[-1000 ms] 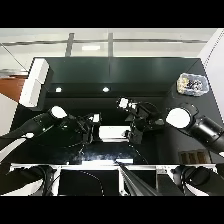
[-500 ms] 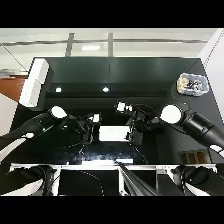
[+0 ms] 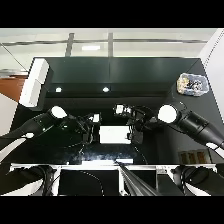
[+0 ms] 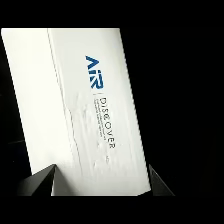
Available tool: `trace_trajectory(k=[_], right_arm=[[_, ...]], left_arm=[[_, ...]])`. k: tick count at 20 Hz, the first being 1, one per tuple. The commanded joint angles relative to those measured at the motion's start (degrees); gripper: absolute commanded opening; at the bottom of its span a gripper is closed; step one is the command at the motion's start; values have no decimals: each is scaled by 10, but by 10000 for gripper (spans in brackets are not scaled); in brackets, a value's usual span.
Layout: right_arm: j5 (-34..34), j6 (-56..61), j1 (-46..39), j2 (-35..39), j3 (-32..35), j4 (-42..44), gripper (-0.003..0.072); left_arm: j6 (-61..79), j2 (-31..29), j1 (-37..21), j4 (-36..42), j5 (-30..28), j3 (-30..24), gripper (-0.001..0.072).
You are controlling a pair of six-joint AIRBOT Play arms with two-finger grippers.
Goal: Fold the box and place the chain.
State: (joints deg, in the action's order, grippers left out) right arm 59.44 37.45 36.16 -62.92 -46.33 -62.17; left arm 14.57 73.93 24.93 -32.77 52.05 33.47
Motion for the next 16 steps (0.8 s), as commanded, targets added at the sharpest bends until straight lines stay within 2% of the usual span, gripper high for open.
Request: trace_trajectory(k=[1,4,7,9,12,16], right_arm=[[-2,-2,1,0,0,-5,696],[-1,-24,1,0,0,15,704],[-16,-135,1,0,0,77,704],[-31,-167,0,0,-1,79,703],[-15,-138,-1,22,-23,29,703],[28,-37,-54,111,-37,-17,703]], left_arm=[[0,0,0,0,0,0,531],[0,0,0,0,0,0,532],[0,0,0,0,0,0,531],[0,0,0,0,0,0,531],[0,0,0,0,0,0,531],[0,0,0,0,0,0,532]])
